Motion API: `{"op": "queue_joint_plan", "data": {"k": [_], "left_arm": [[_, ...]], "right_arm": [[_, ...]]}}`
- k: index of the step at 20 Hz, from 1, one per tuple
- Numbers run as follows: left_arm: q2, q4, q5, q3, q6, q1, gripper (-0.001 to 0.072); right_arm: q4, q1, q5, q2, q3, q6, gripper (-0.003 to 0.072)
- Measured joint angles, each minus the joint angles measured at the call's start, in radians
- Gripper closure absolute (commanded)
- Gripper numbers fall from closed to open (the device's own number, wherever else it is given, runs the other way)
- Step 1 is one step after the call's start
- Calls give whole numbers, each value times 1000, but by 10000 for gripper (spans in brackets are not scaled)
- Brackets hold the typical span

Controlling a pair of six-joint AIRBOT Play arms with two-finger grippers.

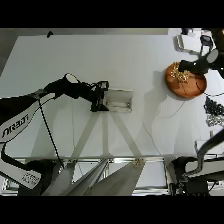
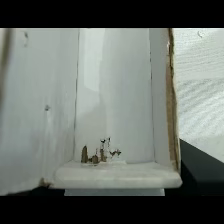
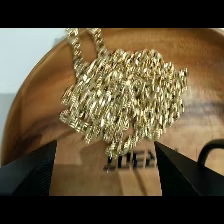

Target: Fold the box and place the chain.

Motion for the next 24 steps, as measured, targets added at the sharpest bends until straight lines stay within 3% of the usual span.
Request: {"op": "queue_joint_plan", "data": {"k": [2,4,6,7,9,16,20,24], "left_arm": [[0,0,0,0,0,0,551],[0,0,0,0,0,0,551],[0,0,0,0,0,0,551],[0,0,0,0,0,0,551],[0,0,0,0,0,0,551],[0,0,0,0,0,0,551],[0,0,0,0,0,0,551],[0,0,0,0,0,0,551]], "right_arm": [[2,-7,-14,-85,53,-2,78],[2,-10,-17,-144,82,-3,94],[0,-12,-20,-182,98,-8,205],[1,-13,-23,-195,102,-8,328],[-10,-13,-29,-208,108,-6,658],[-72,17,44,-151,110,-5,679],[-87,22,138,-31,103,-56,680],[-90,22,206,155,1,-93,680]]}}
